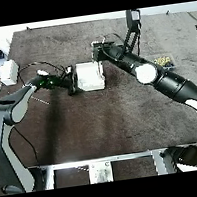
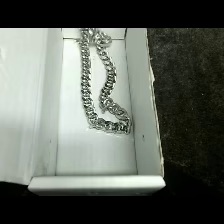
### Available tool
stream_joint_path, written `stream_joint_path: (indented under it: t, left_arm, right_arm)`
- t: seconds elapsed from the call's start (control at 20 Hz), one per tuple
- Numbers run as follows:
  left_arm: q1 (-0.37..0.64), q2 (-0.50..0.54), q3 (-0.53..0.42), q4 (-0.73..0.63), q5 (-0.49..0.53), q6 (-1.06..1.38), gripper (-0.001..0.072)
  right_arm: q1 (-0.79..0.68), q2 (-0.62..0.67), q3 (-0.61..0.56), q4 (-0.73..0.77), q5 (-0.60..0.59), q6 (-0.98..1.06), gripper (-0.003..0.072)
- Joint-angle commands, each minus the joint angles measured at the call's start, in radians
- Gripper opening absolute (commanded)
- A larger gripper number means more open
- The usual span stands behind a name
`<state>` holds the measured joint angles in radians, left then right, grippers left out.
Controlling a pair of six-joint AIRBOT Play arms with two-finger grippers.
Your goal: Fold the box and place the chain.
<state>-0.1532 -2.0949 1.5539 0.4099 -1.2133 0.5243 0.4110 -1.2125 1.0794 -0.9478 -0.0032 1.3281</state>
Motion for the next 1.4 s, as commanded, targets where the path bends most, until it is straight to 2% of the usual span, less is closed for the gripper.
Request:
stream_joint_path:
  t: [0.0,0.4,0.45,0.5,0.55,0.6,0.8,0.95,1.1,1.15,1.2,1.35]
  left_arm:
    - [0.0,-0.001,0.0,0.0,0.0,0.0,0.0277]
    - [0.0,-0.001,0.0,0.0,0.0,0.0,0.0277]
    - [0.0,-0.001,0.0,0.001,0.0,0.0,0.0277]
    - [0.0,-0.001,0.0,0.0,0.0,0.0,0.0277]
    - [0.0,-0.001,0.0,0.0,0.0,0.0,0.0277]
    - [0.0,-0.001,0.0,0.0,0.0,0.0,0.0277]
    - [0.0,-0.001,0.0,0.0,0.0,0.0,0.0277]
    - [0.0,-0.001,0.0,0.0,0.0,0.0,0.0277]
    - [0.0,-0.001,0.0,0.0,0.0,0.0,0.0277]
    - [0.0,-0.001,0.0,0.0,0.0,0.0,0.0277]
    - [0.0,-0.001,0.0,0.0,0.0,0.0,0.0277]
    - [0.0,-0.001,0.0,0.001,0.0,0.0,0.0277]
  right_arm:
    - [0.01,-0.005,0.025,-0.029,0.001,0.0,-0.0015]
    - [0.008,-0.19,0.023,-0.058,0.212,0.0,-0.0012]
    - [0.005,-0.212,0.023,-0.085,0.233,0.0,0.0097]
    - [-0.003,-0.224,0.023,-0.113,0.256,0.0,0.0368]
    - [-0.016,-0.228,0.023,-0.135,0.282,0.0,0.0394]
    - [-0.035,-0.225,0.021,-0.144,0.309,0.001,0.0302]
    - [-0.208,-0.184,-0.027,-0.152,0.415,0.005,0.0305]
    - [-0.399,-0.121,-0.152,-0.153,0.433,0.043,0.0306]
    - [-0.578,-0.109,-0.264,-0.151,0.431,0.103,0.0307]
    - [-0.618,-0.118,-0.287,-0.147,0.415,0.114,0.0363]
    - [-0.648,-0.137,-0.296,-0.134,0.39,0.113,0.0456]
    - [-0.667,-0.197,-0.29,-0.095,0.284,0.113,0.0453]
